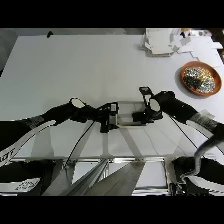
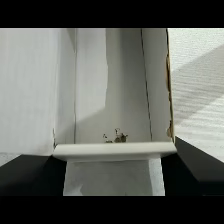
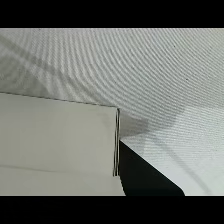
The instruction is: Fold the box and place the chain.
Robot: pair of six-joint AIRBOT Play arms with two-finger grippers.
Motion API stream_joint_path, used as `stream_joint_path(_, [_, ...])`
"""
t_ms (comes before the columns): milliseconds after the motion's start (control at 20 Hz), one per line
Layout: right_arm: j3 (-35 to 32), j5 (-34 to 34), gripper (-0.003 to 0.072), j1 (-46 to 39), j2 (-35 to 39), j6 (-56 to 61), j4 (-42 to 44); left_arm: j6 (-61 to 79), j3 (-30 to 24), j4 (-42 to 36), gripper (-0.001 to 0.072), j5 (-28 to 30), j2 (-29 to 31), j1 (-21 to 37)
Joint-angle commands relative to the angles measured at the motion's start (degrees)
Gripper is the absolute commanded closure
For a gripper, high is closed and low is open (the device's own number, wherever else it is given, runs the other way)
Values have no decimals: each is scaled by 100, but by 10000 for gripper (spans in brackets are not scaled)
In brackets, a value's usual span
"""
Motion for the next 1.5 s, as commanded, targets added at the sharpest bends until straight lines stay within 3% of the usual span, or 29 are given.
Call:
stream_joint_path(0, [-4,125,671,7,-39,-120,0,2,-2,2,558,0,-2,0])
stream_joint_path(150, [-4,140,656,7,-33,-157,-4,2,-2,2,558,0,-2,0])
stream_joint_path(250, [-4,109,472,7,9,-160,-7,2,-2,2,558,0,-2,0])
stream_joint_path(450, [-4,114,344,7,212,-162,-122,2,-2,2,558,0,-2,0])
stream_joint_path(750, [-4,116,354,0,407,-160,-284,2,-2,2,558,2,-2,0])
stream_joint_path(800, [-4,116,382,0,409,-160,-304,2,-2,2,558,0,-2,0])
stream_joint_path(850, [-7,116,465,0,407,-157,-304,2,-2,2,558,0,-2,0])
stream_joint_path(950, [-7,103,513,0,402,-155,-299,2,-2,2,558,0,-2,0])
stream_joint_path(1450, [-44,-70,536,2,354,-151,-205,2,-2,2,558,0,-2,0])
